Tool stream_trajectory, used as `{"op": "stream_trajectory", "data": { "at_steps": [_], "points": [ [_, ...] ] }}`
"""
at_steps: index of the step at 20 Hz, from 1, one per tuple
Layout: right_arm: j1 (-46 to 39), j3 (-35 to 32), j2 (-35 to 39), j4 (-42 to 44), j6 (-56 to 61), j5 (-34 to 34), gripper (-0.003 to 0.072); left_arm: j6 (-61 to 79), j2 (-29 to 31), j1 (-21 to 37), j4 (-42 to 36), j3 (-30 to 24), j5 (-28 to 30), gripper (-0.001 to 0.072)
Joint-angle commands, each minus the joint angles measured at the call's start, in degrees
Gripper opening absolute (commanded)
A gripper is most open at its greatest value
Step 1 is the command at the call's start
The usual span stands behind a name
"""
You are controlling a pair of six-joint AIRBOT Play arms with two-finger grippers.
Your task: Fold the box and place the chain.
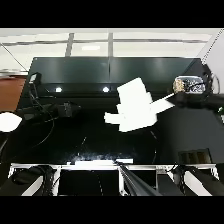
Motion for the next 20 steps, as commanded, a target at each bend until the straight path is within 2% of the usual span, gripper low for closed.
{"op": "stream_trajectory", "data": {
  "at_steps": [1,5,7,9,11,16,20],
  "points": [
    [11.28,-12.96,11.91,6.49,1.99,-14.73,0.0018,1.14,-4.61,-1.25,-2.40,0.04,0.35,0.0691],
    [23.12,-23.54,16.11,8.04,2.01,-24.83,0.0018,7.21,-12.44,1.25,-12.50,0.04,-0.33,0.0691],
    [27.10,-25.53,16.11,8.02,2.47,-27.61,0.0018,14.75,-17.42,4.07,-21.51,0.04,-4.98,0.0691],
    [28.92,-25.66,16.11,8.17,2.78,-28.06,0.0018,22.62,-23.52,6.82,-28.46,0.09,-11.87,0.0691],
    [29.42,-25.66,16.11,8.28,3.30,-28.24,0.0018,29.81,-29.46,7.45,-31.47,0.28,-16.26,0.0691],
    [29.42,-25.66,16.11,8.28,3.32,-27.85,0.0018,43.12,-39.89,6.34,-40.61,3.06,-18.62,0.0691],
    [29.42,-25.66,16.11,8.24,3.30,-27.17,0.0018,47.89,-45.68,6.23,-41.20,8.13,-23.39,0.0691]
  ]
}}
